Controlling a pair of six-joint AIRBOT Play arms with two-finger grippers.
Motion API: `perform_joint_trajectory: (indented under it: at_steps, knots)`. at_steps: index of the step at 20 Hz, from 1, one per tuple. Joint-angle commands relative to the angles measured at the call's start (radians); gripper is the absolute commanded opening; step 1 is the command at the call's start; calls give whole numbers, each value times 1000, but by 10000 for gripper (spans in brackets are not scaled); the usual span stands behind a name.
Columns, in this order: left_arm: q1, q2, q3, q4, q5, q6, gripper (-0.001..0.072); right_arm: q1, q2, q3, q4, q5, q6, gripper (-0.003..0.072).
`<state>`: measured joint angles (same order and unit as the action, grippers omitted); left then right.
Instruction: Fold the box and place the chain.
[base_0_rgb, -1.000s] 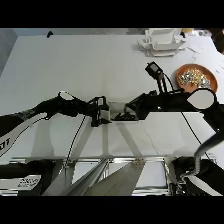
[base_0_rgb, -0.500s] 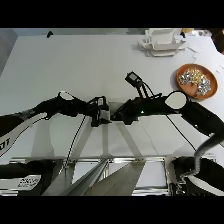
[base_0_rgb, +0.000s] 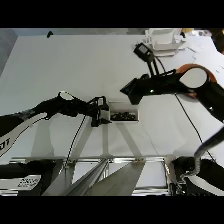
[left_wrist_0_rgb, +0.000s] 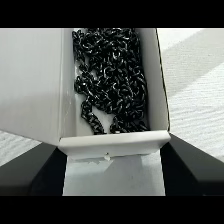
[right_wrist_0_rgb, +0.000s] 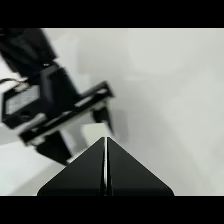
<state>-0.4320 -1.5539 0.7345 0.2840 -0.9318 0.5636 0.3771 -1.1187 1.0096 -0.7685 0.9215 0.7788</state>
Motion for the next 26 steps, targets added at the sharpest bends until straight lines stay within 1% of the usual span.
perform_joint_trajectory:
  at_steps: [1,2,4,8,9,10,15,16,17,19,20,21,23,24,26]
  knots:
    - [0,0,0,0,0,0,141,-81,-32,36,-154,68,40,23]
    - [0,0,0,0,0,0,141,-89,-58,36,-193,100,40,23]
    - [0,0,0,0,0,0,141,-90,-109,35,-226,138,39,23]
    - [0,0,0,0,0,0,141,-70,-183,35,-219,172,32,27]
    - [0,0,0,0,0,0,141,-58,-187,33,-219,179,20,58]
    - [0,0,0,0,0,0,141,-42,-187,33,-220,187,0,73]
    - [0,0,0,0,0,0,141,44,-187,9,-220,200,-114,74]
    - [0,0,0,0,0,0,141,63,-186,0,-219,208,-138,92]
    - [0,0,0,0,0,0,141,80,-186,-3,-219,221,-159,135]
    - [0,0,0,0,0,0,141,115,-183,-3,-219,232,-197,139]
    - [0,0,0,0,0,0,141,134,-182,-3,-219,238,-225,156]
    - [0,0,0,0,0,0,141,148,-182,-4,-221,238,-243,189]
    - [0,0,0,0,0,0,141,164,-182,-4,-226,214,-249,204]
    - [0,0,0,0,0,0,141,171,-182,-4,-225,203,-249,235]
    - [0,0,0,0,0,0,141,184,-182,-4,-226,192,-250,236]
